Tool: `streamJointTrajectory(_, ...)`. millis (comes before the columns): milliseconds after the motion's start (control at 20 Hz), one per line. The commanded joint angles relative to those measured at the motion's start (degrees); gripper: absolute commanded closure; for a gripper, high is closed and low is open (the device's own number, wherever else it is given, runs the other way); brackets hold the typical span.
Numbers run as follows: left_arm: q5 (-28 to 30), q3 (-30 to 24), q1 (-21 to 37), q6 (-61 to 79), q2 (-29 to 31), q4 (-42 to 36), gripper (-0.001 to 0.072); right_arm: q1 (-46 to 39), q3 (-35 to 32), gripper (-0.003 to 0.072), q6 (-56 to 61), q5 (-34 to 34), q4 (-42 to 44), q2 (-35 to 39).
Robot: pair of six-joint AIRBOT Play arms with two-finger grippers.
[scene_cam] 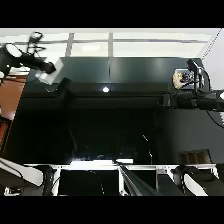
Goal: Fold the box and place the chain.
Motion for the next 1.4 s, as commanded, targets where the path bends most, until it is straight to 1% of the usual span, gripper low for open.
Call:
streamJointTrajectory(0, -6.75, 16.87, 5.79, -8.04, -12.09, 4.37, 0.0434, 0.00, -0.02, 0.0669, 0.04, -0.50, 1.18, 0.02)
streamJointTrajectory(50, -8.35, 20.11, 5.84, -9.18, -14.95, 6.47, 0.0433, 0.00, -0.02, 0.0669, 0.24, -0.50, 1.18, 0.00)
streamJointTrajectory(100, -8.24, 20.85, 5.88, -9.77, -16.48, 7.76, 0.0433, 0.00, 0.00, 0.0669, 0.35, -0.50, 1.18, 0.00)
streamJointTrajectory(200, -5.77, 19.17, 5.92, -10.21, -17.97, 8.31, 0.0433, 0.00, -0.02, 0.0669, 1.05, -0.50, 1.18, -0.02)
streamJointTrajectory(250, -5.51, 18.75, 5.88, -10.21, -18.56, 8.31, 0.0428, 0.00, -0.02, 0.0669, 1.27, -0.50, 1.18, -0.04)
streamJointTrajectory(300, -5.55, 18.75, 5.75, -10.23, -18.99, 8.28, 0.0352, 0.00, -0.02, 0.0669, 1.46, -0.50, 1.18, -0.07)
streamJointTrajectory(350, -5.53, 18.86, 5.57, -10.23, -18.95, 8.37, 0.0104, 0.00, -0.02, 0.0669, 1.49, -0.50, 1.18, -0.07)
streamJointTrajectory(400, -6.05, 19.67, 5.35, -10.75, -18.51, 8.55, -0.0001, 0.00, 0.00, 0.0669, 1.49, -0.48, 1.16, -0.07)
streamJointTrajectory(500, -6.82, 21.07, 5.03, -12.11, -15.45, 8.98, -0.0001, 0.00, 0.00, 0.0669, 1.46, -0.28, 1.18, -0.04)
streamJointTrajectory(600, -7.23, 21.00, 4.94, -12.13, -9.68, 9.01, 0.0001, -0.04, 0.02, 0.0669, 1.44, -0.28, 1.14, -0.04)
streamJointTrajectory(700, -10.23, 20.98, 4.96, -12.20, -3.43, 8.96, 0.0010, -0.04, 0.37, 0.0669, 1.42, 0.28, 0.44, -0.04)
streamJointTrajectory(750, -12.94, 20.83, 4.96, -13.31, -0.20, 8.94, 0.0058, -0.04, 1.09, 0.0669, 1.38, 1.64, -0.76, -0.04)
streamJointTrajectory(800, -15.41, 20.22, 4.96, -15.52, 2.71, 8.94, 0.0249, -0.04, 2.08, 0.0669, 1.33, 3.58, -2.69, -0.02)
streamJointTrajectory(850, -18.84, 19.08, 4.96, -18.12, 5.81, 8.76, 0.0607, -0.04, 3.23, 0.0669, 1.36, 6.01, -5.73, 0.15)
streamJointTrajectory(900, -22.14, 17.40, 4.96, -19.28, 8.70, 7.48, 0.0680, -0.04, 3.96, 0.0669, 1.42, 7.89, -8.92, 0.72)
streamJointTrajectory(950, -24.55, 14.38, 4.79, -20.85, 12.11, 5.27, 0.0682, -0.04, 3.87, 0.0670, 1.55, 8.26, -12.04, 2.14)
streamJointTrajectory(1000, -25.40, 10.25, 4.15, -22.51, 16.06, 3.26, 0.0682, 0.00, 3.78, 0.0671, 2.01, 7.72, -14.73, 3.82)
streamJointTrajectory(1050, -24.02, 4.94, 3.10, -22.51, 20.59, 2.14, 0.0682, 0.02, 3.21, 0.0671, 2.14, 5.40, -16.55, 6.21)
streamJointTrajectory(1100, -20.33, -1.66, 1.64, -21.64, 25.92, 1.84, 0.0682, 0.02, 1.84, 0.0671, 0.55, 1.51, -17.09, 8.98)
streamJointTrajectory(1200, -10.32, -17.27, -1.55, -17.46, 38.07, 1.84, 0.0681, -0.02, -2.93, 0.0670, -7.13, -7.54, -17.64, 15.26)
streamJointTrajectory(1300, -1.62, -33.83, -4.07, -17.44, 49.66, 1.44, 0.0681, -0.07, -8.81, 0.0670, -7.69, -15.74, -20.74, 19.19)
streamJointTrajectory(1350, 2.47, -42.53, -5.38, -17.44, 55.19, 1.51, 0.0681, -0.04, -12.09, 0.0670, -7.54, -19.74, -21.40, 19.61)
